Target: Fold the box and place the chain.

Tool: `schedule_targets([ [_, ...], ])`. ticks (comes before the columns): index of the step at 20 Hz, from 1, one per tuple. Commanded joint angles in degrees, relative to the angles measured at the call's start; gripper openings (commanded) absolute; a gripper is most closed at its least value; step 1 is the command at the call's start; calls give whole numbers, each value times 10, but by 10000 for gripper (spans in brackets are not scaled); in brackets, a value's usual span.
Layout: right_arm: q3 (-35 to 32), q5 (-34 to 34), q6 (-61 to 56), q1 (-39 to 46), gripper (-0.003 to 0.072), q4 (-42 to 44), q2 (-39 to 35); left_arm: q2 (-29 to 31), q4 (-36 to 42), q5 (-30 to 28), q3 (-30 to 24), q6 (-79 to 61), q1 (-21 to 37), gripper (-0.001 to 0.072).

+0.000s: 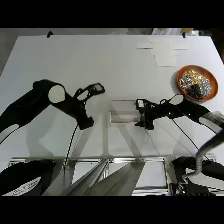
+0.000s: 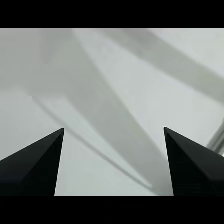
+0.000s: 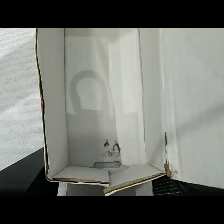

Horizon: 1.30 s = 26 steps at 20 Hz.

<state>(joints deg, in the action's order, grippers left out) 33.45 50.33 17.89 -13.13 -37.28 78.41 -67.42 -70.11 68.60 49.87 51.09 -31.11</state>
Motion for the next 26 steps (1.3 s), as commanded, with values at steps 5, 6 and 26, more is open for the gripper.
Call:
schedule_targets([
  [5,0,0,0,0,406,0,0,-100,304,-150,-110,-653,71,696],
  [6,0,0,0,0,406,0,0,-123,333,-162,-110,-669,71,696],
  [26,0,0,0,0,406,0,0,-195,527,-164,-108,-871,62,700],
])
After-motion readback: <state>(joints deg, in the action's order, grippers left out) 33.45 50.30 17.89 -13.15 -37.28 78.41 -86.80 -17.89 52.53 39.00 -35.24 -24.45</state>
